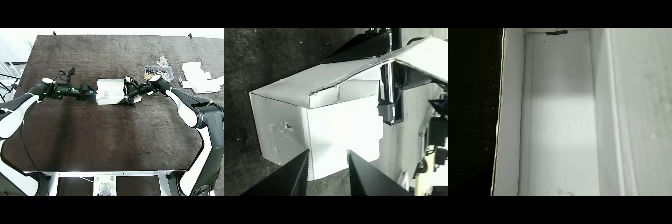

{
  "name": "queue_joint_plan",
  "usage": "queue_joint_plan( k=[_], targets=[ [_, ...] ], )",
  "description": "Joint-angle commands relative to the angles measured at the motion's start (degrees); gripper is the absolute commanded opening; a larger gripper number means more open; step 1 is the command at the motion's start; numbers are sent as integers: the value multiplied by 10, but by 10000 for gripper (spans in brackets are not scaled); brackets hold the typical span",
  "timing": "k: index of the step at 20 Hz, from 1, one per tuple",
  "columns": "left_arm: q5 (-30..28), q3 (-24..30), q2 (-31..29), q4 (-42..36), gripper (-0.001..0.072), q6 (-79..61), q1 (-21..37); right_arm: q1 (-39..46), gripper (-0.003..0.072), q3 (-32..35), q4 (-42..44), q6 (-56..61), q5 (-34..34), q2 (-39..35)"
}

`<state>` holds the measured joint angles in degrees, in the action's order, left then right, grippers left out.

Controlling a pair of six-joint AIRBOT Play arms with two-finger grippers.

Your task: Fold the box and place the chain.

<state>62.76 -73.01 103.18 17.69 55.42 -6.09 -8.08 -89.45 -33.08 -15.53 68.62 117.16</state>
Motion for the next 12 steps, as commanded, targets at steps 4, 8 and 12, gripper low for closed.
queue_joint_plan(
  k=[4, 8, 12],
  targets=[
    [-14, -44, -1, 81, 321, 56, -14, 0, 573, 0, 0, 0, 0, 0],
    [-27, -69, -2, 137, 321, 96, -33, 0, 573, 0, 0, 0, 0, 0],
    [-41, -82, -2, 165, 320, 122, -50, 0, 573, 0, 0, 0, 0, 0]
  ],
)
